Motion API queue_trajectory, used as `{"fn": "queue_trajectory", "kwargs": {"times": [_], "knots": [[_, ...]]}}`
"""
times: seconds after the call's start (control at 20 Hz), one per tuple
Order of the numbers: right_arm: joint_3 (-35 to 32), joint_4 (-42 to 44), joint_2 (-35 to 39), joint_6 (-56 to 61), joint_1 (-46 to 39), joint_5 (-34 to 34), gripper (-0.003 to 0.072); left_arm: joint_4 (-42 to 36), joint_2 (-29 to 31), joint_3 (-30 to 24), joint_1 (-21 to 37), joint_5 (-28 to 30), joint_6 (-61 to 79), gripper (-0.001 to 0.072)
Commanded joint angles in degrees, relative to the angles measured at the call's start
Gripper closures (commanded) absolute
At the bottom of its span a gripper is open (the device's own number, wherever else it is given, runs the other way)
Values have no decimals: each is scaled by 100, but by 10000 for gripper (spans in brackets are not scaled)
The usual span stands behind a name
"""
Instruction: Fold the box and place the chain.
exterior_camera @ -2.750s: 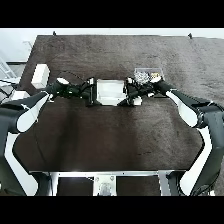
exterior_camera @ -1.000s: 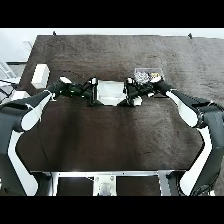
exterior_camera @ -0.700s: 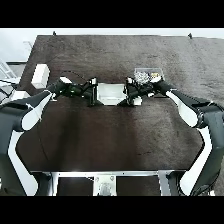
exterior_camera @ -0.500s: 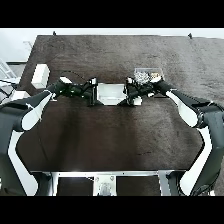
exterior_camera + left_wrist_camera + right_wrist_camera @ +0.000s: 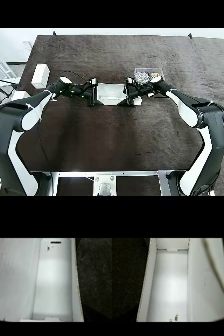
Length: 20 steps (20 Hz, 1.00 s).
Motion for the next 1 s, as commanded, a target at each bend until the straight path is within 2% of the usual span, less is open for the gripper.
{"fn": "queue_trajectory", "kwargs": {"times": [0.0, 0.55, 0.65, 0.95], "knots": [[-2, 0, 2, 2, 4, 4, 100, 2, -4, 2, 0, 20, 0, 308], [-2, -4, 2, 55, 22, 39, 99, 2, -4, 0, 0, 22, 0, 308], [15, 0, 2, 48, 4, 50, -34, 2, -4, 2, 0, 20, 0, 308], [17, -33, 44, 291, -138, 66, -34, 2, -4, 0, 0, 20, 0, 308]]}}
